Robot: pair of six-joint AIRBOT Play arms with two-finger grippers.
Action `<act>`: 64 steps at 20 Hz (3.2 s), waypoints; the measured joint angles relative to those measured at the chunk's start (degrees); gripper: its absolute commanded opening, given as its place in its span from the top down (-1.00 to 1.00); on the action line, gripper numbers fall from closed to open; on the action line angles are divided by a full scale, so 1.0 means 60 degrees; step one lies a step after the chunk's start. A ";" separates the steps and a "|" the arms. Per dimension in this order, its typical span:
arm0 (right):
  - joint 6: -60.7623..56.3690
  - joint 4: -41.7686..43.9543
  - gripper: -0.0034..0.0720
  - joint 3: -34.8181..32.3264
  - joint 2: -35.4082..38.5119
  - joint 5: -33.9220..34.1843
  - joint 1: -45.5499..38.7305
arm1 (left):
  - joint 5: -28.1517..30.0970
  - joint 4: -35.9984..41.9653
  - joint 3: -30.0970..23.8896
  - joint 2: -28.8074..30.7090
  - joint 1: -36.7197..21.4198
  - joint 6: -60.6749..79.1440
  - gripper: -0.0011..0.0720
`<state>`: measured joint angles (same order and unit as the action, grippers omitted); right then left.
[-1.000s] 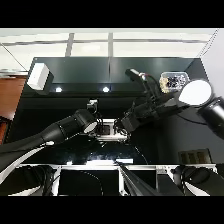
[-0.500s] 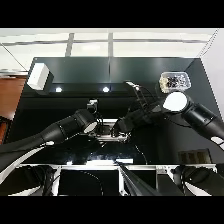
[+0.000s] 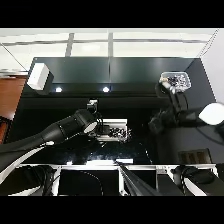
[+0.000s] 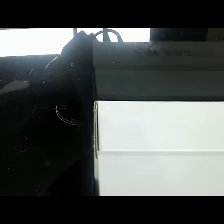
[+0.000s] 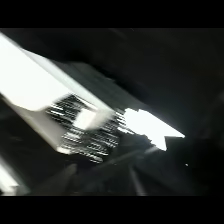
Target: Fold the box and place the chain.
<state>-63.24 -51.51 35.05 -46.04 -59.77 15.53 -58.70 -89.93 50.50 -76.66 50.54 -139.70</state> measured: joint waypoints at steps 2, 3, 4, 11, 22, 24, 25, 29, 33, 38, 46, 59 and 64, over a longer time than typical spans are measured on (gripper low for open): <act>0.0656 -0.0138 -0.94 -0.1122 0.0204 0.1093 0.0361 | 0.0000 -0.0004 0.0000 0.0000 0.0000 0.0000 0.89; 0.1122 -0.0175 -0.94 -0.1563 0.0262 0.1610 0.0637 | -0.0004 -0.0004 0.0000 0.0000 0.0000 0.0000 0.89; 0.1741 -0.0219 -0.94 -0.1971 0.0306 0.2113 0.0991 | -0.0004 0.0000 0.0000 0.0000 0.0000 0.0000 0.89; 0.7399 0.1126 -0.94 -0.2965 -0.0342 0.3643 0.2608 | -0.0007 0.0000 0.0000 0.0000 0.0000 0.0000 0.89; 1.1690 0.3971 -0.94 -0.2827 -0.1898 0.4965 0.2841 | -0.0007 0.0000 0.0000 0.0000 0.0000 0.0000 0.89; 1.1770 0.4040 -0.93 -0.2801 -0.2033 0.5118 0.2841 | -0.0007 -0.0004 0.0000 0.0000 0.0000 0.0000 0.89; 1.1792 0.4069 -0.93 -0.2779 -0.2080 0.5166 0.2841 | -0.0007 0.0000 0.0000 0.0000 0.0000 0.0000 0.89; 1.1788 0.4124 -0.93 -0.2721 -0.2204 0.5257 0.2841 | -0.0007 0.0000 0.0000 0.0000 0.0000 0.0000 0.89; 1.1570 0.4025 -0.93 -0.2612 -0.2357 0.5278 0.2841 | -0.0007 0.0000 0.0000 0.0000 0.0000 0.0004 0.89; 1.1431 0.3861 -0.15 -0.2546 -0.2444 0.5213 0.2841 | -0.0004 -0.0004 0.0000 0.0000 0.0000 0.0000 0.89; 1.1358 0.3832 0.89 -0.2528 -0.2463 0.5191 0.2841 | -0.0011 -0.0004 0.0000 0.0000 0.0000 0.0000 0.89; 0.5938 0.1621 0.89 -0.1559 0.0069 0.2178 0.2339 | -0.0004 -0.0004 0.0000 0.0000 0.0000 0.0000 0.89; 0.3198 0.1424 0.89 0.0463 0.0703 0.0441 0.2157 | 0.0000 0.0000 0.0000 0.0000 0.0000 0.0000 0.89</act>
<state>-44.05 -42.96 37.82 -41.82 -57.12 28.47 -58.70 -89.93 50.50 -76.66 50.54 -139.70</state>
